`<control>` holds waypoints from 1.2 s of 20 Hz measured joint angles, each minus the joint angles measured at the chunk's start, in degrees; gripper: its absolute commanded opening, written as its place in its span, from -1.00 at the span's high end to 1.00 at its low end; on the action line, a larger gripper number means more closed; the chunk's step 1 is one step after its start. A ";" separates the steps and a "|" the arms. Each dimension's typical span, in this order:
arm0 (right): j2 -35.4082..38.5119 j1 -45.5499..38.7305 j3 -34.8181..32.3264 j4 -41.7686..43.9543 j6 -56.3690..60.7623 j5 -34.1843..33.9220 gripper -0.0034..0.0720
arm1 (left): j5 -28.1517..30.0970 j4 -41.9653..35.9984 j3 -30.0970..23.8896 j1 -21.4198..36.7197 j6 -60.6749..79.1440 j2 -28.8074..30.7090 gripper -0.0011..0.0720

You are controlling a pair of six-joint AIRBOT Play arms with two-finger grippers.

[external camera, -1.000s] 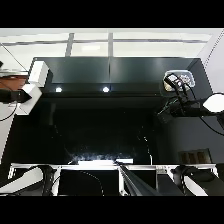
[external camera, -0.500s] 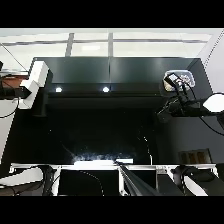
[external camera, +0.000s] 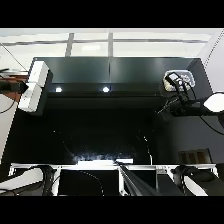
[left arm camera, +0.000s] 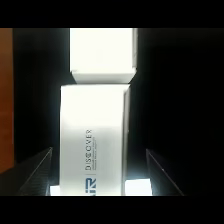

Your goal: Fold the box and place the chain.

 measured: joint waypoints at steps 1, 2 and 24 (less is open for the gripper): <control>0.00 0.00 1.53 0.02 0.28 0.70 0.80 | -0.76 -0.37 0.70 -0.46 -1.20 2.43 -0.09; 0.00 0.00 3.67 0.11 0.72 1.90 0.79 | -1.81 -1.62 1.16 -0.98 -2.43 4.76 0.88; 15.21 -13.49 -9.33 -14.88 24.30 -14.36 0.80 | 10.05 8.13 -27.58 -42.14 -36.48 30.38 0.89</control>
